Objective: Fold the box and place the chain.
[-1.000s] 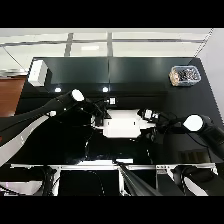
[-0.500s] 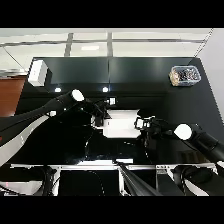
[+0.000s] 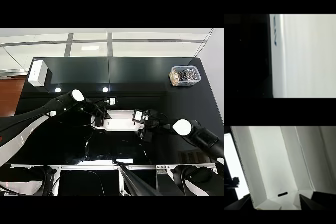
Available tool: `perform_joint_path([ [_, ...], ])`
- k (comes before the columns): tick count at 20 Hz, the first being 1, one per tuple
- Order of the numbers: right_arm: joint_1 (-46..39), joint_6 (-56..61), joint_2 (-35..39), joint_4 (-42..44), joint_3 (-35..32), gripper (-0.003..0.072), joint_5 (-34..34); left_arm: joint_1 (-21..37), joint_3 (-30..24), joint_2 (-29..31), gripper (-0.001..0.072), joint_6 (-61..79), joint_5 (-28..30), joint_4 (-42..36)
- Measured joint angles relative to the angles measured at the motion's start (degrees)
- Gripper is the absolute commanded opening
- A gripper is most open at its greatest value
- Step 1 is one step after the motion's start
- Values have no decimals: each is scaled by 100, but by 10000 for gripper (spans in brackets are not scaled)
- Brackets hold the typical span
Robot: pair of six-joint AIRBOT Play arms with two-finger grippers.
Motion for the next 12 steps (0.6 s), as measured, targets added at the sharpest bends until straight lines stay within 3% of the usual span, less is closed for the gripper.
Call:
perform_joint_path([
  [12, -835, -1517, -728, 684, 608, 677, 577, 2, 2, 0, 27, -2, 7, -2],
])
